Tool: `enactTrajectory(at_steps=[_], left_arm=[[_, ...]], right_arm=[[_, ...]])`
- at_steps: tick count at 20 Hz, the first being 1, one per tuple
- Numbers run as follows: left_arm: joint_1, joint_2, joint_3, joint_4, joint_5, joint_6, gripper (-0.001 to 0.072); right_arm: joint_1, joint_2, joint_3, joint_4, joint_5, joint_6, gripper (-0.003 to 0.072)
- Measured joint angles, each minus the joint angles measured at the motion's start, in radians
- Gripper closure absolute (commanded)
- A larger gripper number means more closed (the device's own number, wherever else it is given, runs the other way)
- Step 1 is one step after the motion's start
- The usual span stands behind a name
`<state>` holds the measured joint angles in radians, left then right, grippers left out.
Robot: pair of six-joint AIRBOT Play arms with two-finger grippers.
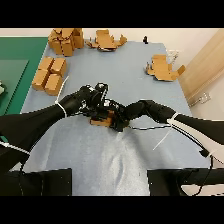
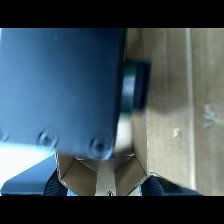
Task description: Fold the box.
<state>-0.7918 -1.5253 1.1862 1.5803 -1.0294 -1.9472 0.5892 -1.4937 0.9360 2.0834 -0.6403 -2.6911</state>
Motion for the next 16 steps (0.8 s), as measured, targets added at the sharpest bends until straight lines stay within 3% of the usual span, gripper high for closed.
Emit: enactTrajectory(at_steps=[1,3,5,6,12,14,15,16], left_arm=[[0.000,0.000,0.000,0.014,0.000,-0.009,0.0366],[0.000,-0.004,0.000,0.029,-0.002,-0.020,0.0486],[0.001,-0.015,0.000,0.043,-0.014,-0.026,0.0527],[0.001,-0.021,0.000,0.044,-0.023,-0.028,0.0692],[0.001,-0.039,0.003,0.025,-0.040,-0.013,0.0698],[0.001,-0.042,0.005,0.019,-0.044,-0.006,0.0690],[0.001,-0.044,0.009,0.016,-0.048,-0.005,0.0615],[0.001,-0.043,0.010,0.014,-0.050,0.014,0.0336]], right_arm=[[0.000,-0.001,0.000,0.001,0.000,0.002,0.0679],[0.000,-0.002,0.000,0.002,0.000,0.002,0.0679],[0.000,-0.002,0.000,0.003,0.001,0.002,0.0679],[0.000,-0.002,0.000,0.003,0.002,0.002,0.0678],[0.000,-0.002,0.000,0.005,0.003,0.003,0.0679],[0.000,-0.002,0.000,0.005,0.003,0.003,0.0678],[0.000,-0.002,0.000,0.005,0.003,0.003,0.0678],[0.000,-0.002,0.000,0.004,0.003,0.002,0.0679]])
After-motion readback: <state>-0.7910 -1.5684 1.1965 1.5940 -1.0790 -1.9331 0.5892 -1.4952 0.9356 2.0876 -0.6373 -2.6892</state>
